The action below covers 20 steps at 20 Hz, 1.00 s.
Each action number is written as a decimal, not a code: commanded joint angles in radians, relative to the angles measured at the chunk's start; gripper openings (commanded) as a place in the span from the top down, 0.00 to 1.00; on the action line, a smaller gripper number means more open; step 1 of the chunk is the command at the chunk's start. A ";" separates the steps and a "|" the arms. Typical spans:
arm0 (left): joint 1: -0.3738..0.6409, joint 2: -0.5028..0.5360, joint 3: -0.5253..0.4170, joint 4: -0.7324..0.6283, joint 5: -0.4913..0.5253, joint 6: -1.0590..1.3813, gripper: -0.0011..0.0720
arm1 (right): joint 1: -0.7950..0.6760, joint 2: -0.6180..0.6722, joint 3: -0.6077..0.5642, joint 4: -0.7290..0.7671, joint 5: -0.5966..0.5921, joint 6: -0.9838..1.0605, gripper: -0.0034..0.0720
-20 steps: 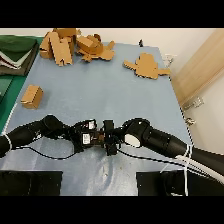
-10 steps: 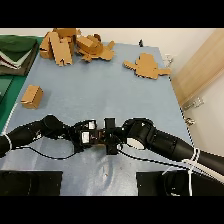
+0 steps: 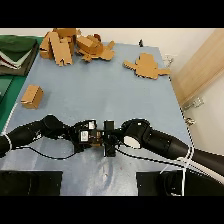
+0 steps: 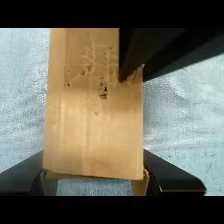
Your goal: Fold the box.
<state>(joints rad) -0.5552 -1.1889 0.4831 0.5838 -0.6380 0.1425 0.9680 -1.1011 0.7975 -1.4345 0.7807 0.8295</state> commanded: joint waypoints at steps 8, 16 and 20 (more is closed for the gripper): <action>0.000 0.000 0.000 -0.001 0.000 -0.002 0.41 | 0.002 -0.003 -0.010 0.119 0.054 0.002 0.82; 0.000 -0.001 0.000 -0.001 0.002 -0.002 0.41 | -0.031 0.400 -0.121 0.004 0.050 1.054 0.95; 0.000 -0.001 0.000 -0.001 0.011 -0.004 0.41 | -0.027 0.489 -0.432 0.244 -0.659 1.668 0.95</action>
